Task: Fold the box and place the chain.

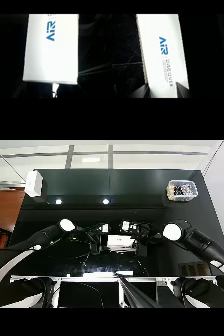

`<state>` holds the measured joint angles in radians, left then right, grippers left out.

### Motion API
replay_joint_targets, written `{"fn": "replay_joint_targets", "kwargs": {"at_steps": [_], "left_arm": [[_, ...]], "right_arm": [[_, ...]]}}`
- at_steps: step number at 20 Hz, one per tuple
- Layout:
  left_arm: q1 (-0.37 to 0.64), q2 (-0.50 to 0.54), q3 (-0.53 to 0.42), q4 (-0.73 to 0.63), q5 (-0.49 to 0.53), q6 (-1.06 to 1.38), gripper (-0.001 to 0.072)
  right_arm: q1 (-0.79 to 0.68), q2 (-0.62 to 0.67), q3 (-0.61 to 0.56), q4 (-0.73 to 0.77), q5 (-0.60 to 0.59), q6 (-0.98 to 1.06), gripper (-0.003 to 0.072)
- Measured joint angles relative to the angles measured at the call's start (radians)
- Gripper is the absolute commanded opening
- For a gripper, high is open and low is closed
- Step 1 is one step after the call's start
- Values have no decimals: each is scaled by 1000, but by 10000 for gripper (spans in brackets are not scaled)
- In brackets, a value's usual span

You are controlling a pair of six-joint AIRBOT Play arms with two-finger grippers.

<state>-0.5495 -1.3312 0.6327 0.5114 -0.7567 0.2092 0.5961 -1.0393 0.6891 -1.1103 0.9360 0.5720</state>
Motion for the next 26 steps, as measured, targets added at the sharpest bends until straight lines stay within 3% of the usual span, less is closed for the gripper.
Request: {"fn": "replay_joint_targets", "kwargs": {"at_steps": [3,5,9,15,26], "left_arm": [[0,0,0,1,0,2,504],[0,0,0,1,-1,1,504],[0,0,0,0,-1,0,504],[0,0,0,0,-1,0,504],[0,0,0,0,0,0,504]], "right_arm": [[0,5,3,-2,22,0,404],[0,16,8,-8,51,1,506],[0,33,12,-10,71,8,502],[0,41,14,-7,75,11,334],[-3,49,14,17,83,39,333]]}}
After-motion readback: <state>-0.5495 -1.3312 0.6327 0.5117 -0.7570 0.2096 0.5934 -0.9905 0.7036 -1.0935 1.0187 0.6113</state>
